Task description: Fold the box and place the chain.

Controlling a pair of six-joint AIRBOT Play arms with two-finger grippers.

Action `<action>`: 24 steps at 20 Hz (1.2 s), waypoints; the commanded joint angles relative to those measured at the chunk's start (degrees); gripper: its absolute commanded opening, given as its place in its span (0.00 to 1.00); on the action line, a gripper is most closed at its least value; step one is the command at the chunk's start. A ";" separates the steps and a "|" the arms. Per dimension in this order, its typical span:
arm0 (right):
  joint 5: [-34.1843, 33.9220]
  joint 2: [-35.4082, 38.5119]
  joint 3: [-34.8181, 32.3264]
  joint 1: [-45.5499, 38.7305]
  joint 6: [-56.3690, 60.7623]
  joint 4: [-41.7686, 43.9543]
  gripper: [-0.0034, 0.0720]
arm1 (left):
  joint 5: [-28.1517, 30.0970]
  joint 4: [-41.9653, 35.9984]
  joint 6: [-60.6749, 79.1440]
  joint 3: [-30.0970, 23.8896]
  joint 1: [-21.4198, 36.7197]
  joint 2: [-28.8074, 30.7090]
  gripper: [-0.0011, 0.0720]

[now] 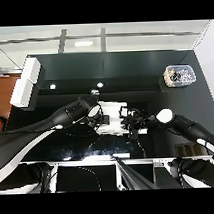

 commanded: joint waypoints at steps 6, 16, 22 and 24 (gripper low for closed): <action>-0.72 -1.27 -0.02 -0.02 1.22 1.79 0.28 | -0.02 -0.20 0.00 0.07 -0.04 0.00 0.05; 18.93 10.16 3.41 -14.23 45.29 -20.76 0.07 | -1.55 -0.42 -0.02 0.04 -0.02 0.00 0.05; 18.21 13.38 -0.94 -38.73 84.50 -24.94 0.07 | -2.16 -0.42 -0.04 0.04 0.26 0.00 0.05; 19.78 11.52 -3.63 -40.54 85.74 -23.50 0.07 | -2.19 -0.39 -0.02 0.04 0.26 0.00 0.05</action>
